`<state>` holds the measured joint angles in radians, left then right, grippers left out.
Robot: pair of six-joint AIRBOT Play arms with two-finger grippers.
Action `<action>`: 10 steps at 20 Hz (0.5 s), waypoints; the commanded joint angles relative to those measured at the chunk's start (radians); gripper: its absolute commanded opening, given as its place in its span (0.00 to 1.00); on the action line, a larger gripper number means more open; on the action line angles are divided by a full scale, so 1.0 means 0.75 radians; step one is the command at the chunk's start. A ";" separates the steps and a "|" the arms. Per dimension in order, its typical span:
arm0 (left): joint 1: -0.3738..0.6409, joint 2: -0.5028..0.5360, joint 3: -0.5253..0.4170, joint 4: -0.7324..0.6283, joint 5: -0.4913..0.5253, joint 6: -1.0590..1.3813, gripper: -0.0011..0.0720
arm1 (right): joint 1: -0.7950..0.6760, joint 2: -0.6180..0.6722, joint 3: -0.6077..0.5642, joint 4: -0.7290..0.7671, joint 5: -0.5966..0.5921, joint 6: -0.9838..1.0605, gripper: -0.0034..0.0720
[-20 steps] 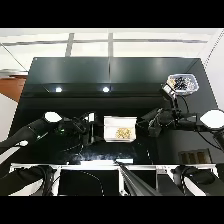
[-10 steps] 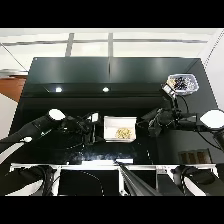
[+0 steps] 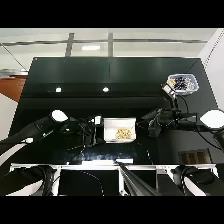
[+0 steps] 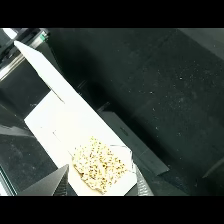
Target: Fold the box and place the chain.
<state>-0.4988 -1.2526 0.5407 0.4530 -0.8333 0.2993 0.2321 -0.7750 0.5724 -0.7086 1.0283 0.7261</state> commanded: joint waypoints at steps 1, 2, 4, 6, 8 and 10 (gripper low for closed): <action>-0.041 -0.001 0.002 0.051 0.052 -0.036 0.97 | 0.001 -0.001 0.001 0.001 -0.007 0.000 0.70; -0.049 -0.001 0.002 0.061 0.068 -0.050 0.97 | 0.001 -0.001 0.001 0.001 -0.011 0.000 0.70; -0.051 -0.001 0.002 0.060 0.071 -0.052 0.95 | 0.001 -0.001 0.001 0.001 -0.016 0.000 0.70; -0.051 -0.001 0.002 0.060 0.071 -0.053 0.83 | 0.001 -0.001 0.001 0.001 -0.018 0.000 0.70; -0.051 -0.001 0.002 0.058 0.075 -0.056 0.83 | 0.001 -0.001 0.001 0.001 -0.052 0.000 0.70; -0.051 -0.001 0.002 0.058 0.075 -0.056 0.83 | 0.001 -0.001 0.056 -0.009 -0.150 0.037 0.71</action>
<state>-0.5354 -1.2526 0.5419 0.4919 -0.7872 0.2619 0.2321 -0.7750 0.5850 -0.7090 0.9878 0.7280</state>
